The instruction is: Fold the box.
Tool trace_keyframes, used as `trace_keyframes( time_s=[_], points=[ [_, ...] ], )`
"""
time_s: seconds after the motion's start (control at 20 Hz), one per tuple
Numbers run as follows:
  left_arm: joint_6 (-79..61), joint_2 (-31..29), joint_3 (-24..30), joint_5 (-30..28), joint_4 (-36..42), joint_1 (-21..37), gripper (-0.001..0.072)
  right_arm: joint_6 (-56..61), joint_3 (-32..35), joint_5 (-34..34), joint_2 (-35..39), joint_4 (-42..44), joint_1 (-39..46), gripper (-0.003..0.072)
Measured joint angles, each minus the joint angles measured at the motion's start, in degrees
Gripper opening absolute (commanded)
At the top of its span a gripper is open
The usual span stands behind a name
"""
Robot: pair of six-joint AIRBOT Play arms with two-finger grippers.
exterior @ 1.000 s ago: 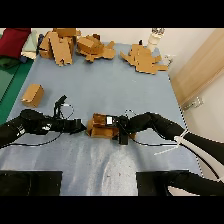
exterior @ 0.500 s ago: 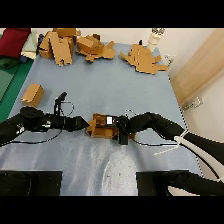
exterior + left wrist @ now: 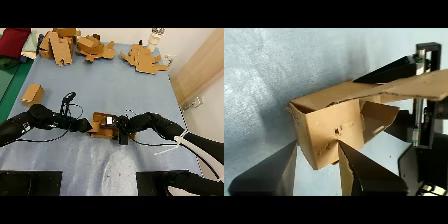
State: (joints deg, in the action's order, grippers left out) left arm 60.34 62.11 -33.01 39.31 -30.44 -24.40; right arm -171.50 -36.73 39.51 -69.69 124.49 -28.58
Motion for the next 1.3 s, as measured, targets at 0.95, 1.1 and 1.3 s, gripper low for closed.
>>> trace_keyframes(
  time_s=[0.95, 1.1, 1.3],
  points=[
    [18.1, 8.7, -9.2, -0.3, -17.4, -10.2, 0.0406, 0.0, 0.0, 0.0, 0.0, 0.0, 0.0, 0.0521],
    [20.6, 8.9, -10.5, 1.1, -20.6, -11.0, 0.0405, 0.0, 0.0, 0.0, 0.0, 0.0, 0.0, 0.0521],
    [28.4, 8.9, -13.6, 3.7, -30.0, -13.4, 0.0405, 0.0, 0.0, 0.0, 0.0, 0.0, 0.0, 0.0521]
  ],
)
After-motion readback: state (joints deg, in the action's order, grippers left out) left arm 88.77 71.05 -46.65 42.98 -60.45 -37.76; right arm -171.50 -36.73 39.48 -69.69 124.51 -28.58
